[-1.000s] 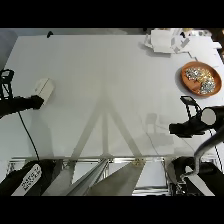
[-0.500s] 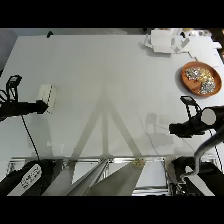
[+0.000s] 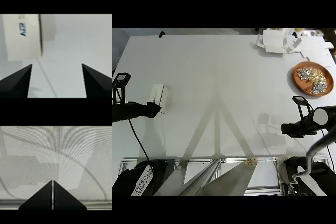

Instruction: Fold the box and place the chain.

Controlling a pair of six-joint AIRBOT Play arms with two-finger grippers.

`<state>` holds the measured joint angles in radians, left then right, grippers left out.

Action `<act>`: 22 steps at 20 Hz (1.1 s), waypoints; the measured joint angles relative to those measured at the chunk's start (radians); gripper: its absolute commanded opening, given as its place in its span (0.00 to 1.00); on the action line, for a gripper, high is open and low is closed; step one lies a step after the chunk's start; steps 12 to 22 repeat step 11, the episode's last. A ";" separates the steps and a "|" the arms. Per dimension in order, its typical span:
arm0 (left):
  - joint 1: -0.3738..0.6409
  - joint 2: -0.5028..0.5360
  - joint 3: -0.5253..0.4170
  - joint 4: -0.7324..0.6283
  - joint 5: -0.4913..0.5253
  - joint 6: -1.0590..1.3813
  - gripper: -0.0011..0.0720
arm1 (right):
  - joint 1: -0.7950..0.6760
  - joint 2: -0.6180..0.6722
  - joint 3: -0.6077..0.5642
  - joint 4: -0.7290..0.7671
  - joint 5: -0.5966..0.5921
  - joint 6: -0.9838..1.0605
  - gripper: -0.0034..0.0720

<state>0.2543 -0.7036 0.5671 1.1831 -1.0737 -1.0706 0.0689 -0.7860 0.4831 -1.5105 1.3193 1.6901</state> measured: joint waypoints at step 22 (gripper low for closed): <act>-0.042 0.163 0.000 0.004 -0.289 -0.034 0.96 | 0.000 0.000 0.000 0.000 0.000 0.000 0.07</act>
